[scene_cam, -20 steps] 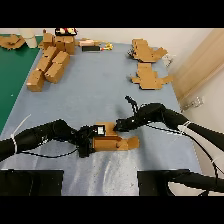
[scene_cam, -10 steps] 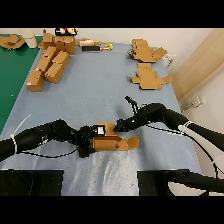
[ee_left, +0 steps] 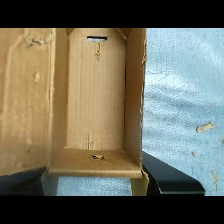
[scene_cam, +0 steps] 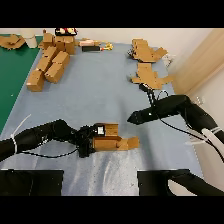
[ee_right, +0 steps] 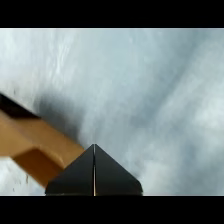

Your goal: Fold the box.

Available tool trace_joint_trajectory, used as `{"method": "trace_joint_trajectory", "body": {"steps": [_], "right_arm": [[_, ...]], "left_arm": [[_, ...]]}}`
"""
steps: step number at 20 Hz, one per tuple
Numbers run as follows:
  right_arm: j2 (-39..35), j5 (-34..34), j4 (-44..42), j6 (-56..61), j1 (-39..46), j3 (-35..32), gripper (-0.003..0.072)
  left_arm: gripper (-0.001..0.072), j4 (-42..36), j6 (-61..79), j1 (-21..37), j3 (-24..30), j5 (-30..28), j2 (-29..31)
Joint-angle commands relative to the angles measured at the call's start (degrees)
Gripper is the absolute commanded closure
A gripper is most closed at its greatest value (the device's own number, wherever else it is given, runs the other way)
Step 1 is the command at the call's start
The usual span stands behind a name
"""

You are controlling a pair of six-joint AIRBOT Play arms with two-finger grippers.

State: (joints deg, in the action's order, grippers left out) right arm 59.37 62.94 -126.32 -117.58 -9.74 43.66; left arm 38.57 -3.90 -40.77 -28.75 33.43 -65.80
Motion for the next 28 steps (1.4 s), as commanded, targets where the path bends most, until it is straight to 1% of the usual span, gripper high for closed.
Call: {"method": "trace_joint_trajectory", "body": {"steps": [1,2,3,4,5,6,7,9,11,13,15,22,25,26,27,28], "right_arm": [[-7.06,8.35,4.83,-5.68,-1.53,-3.41,0.0685],[-8.46,9.09,4.85,-7.87,-3.39,-5.49,0.0681],[-9.35,9.11,4.90,-9.01,-5.35,-7.48,0.0560],[-9.42,8.87,4.92,-10.69,-7.34,-8.94,0.0421],[-9.09,7.17,5.14,-13.25,-9.29,-10.23,0.0299],[-8.50,3.72,5.33,-16.57,-11.23,-11.39,0.0183],[-7.52,-0.02,5.64,-20.98,-13.16,-11.98,0.0172],[-5.38,-5.33,7.65,-27.67,-16.17,-11.87,0.0172],[-4.61,-7.93,11.08,-30.05,-18.36,-11.85,0.0172],[-4.57,-7.50,14.53,-30.08,-19.02,-11.85,0.0172],[-4.57,-7.26,15.17,-29.97,-19.08,-11.85,0.0172],[-4.57,-9.70,11.08,-30.18,-19.32,-11.82,0.0172],[-4.70,-9.77,6.01,-32.68,-19.32,-11.82,0.0174],[-4.70,-9.79,5.07,-33.92,-19.32,-11.82,0.0207],[-4.70,-9.81,4.92,-34.62,-19.32,-11.82,0.0315],[-4.70,-10.01,4.92,-34.64,-19.32,-11.82,0.0355]], "left_arm": [[0.0272,0.02,0.02,0.04,0.00,0.00,0.02],[0.0272,0.02,0.02,0.04,0.00,-0.02,0.02],[0.0272,0.02,0.02,0.04,0.00,-0.02,0.02],[0.0272,0.02,0.02,0.04,0.00,0.00,0.02],[0.0272,0.02,0.02,0.04,0.00,0.00,0.02],[0.0272,0.02,0.02,0.04,0.00,0.00,0.02],[0.0272,0.02,0.02,0.04,0.00,0.00,0.02],[0.0272,0.02,0.02,0.04,0.00,0.00,0.02],[0.0272,0.02,0.02,0.04,0.00,0.00,0.02],[0.0272,0.02,0.02,0.04,0.00,0.00,0.02],[0.0272,0.02,0.02,0.04,0.00,0.00,0.02],[0.0272,0.02,0.02,0.04,0.00,0.00,0.02],[0.0272,0.02,0.02,0.04,0.00,0.00,0.02],[0.0272,0.02,0.02,0.04,0.00,0.00,0.02],[0.0272,0.02,0.02,0.04,0.00,0.00,0.02],[0.0272,0.02,0.02,0.04,0.00,0.00,0.02]]}}
